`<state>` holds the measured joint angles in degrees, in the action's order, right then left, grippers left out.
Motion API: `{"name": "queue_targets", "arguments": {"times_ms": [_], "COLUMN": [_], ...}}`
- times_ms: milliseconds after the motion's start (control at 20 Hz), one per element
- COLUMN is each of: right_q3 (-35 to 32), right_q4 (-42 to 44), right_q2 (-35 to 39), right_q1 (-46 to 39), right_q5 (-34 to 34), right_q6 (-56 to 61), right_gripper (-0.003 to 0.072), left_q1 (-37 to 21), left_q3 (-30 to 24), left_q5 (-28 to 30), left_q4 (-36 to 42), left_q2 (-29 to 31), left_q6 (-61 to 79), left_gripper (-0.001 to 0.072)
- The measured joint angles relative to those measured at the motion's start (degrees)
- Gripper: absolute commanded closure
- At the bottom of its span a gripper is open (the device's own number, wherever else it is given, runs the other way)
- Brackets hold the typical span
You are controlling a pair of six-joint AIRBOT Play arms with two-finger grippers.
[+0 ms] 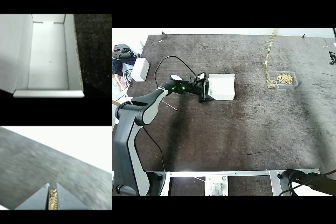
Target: Fold the box and place the chain.
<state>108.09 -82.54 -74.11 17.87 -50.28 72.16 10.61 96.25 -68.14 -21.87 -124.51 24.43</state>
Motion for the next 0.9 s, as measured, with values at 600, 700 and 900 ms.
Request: {"name": "queue_targets", "arguments": {"times_ms": [600, 700, 900], "right_q3": [-10.16, -13.25, -16.68], "right_q4": [3.98, 4.92, 5.6], "right_q2": [-9.42, -12.52, -19.3], "right_q1": [13.62, 14.05, 14.16], "right_q5": [3.89, 6.8, 10.51], "right_q6": [-0.11, -0.02, 0.33], "right_gripper": [0.0673, 0.0673, 0.0343], "left_q1": [0.0, 0.02, 0.0], "left_q3": [0.0, 0.0, 0.0], "left_q5": [0.0, 0.0, 0.0], "left_q4": [0.0, 0.0, 0.0], "left_q2": [0.0, 0.0, 0.0], "left_q6": [0.0, 0.0, 0.0], "left_gripper": [0.0292, 0.0292, 0.0292]}}
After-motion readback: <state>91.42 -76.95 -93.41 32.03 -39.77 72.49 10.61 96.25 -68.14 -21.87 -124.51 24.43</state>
